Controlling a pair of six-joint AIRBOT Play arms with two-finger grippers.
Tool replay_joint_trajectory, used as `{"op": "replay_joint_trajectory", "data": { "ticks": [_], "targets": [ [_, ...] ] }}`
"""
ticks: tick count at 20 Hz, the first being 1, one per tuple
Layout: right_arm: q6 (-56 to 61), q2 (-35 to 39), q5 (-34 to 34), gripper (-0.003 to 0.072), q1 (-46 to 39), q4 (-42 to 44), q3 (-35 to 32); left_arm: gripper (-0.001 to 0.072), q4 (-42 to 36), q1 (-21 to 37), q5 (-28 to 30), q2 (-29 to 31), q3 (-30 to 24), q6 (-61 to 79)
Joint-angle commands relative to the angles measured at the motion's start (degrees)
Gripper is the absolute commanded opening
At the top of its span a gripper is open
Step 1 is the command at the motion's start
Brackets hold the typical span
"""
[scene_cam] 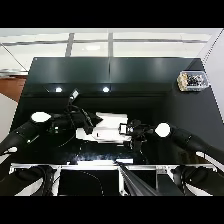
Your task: Fold the box and place the chain.
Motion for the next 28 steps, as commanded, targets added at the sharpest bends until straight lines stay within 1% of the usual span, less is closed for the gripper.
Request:
{"op": "replay_joint_trajectory", "data": {
  "ticks": [1,4,7,8,11,12,26,28],
  "targets": [
    [0.37,-0.04,0.02,0.0531,0.02,0.00,-0.02,0.0028,-0.61,-3.23,7.52,-3.26,-0.04,2.75],
    [0.37,-0.04,0.02,0.0531,0.02,0.00,-0.02,0.0027,-0.55,-3.96,7.82,-5.70,-0.04,2.73],
    [0.37,-0.04,0.02,0.0531,0.02,0.00,-0.02,0.0028,-0.31,-3.93,6.93,-6.14,-0.04,2.73],
    [0.37,-0.04,0.02,0.0532,0.02,0.00,-0.04,0.0027,0.59,-3.93,6.19,-6.16,-0.04,2.73],
    [0.37,-0.04,0.02,0.0531,0.02,0.00,-0.02,0.0027,6.51,-3.93,4.63,-6.19,-0.04,2.64],
    [0.37,-0.04,0.02,0.0532,0.02,0.00,-0.02,0.0028,7.04,-3.91,4.35,-6.19,-0.04,2.64],
    [0.37,-0.04,0.00,0.0531,0.02,0.00,-0.02,0.0029,6.99,-3.91,3.78,-6.32,-0.04,1.55],
    [0.42,-0.04,0.00,0.0531,0.02,0.00,-0.02,0.0028,7.65,-3.45,3.67,-5.97,0.61,1.70]
  ]
}}
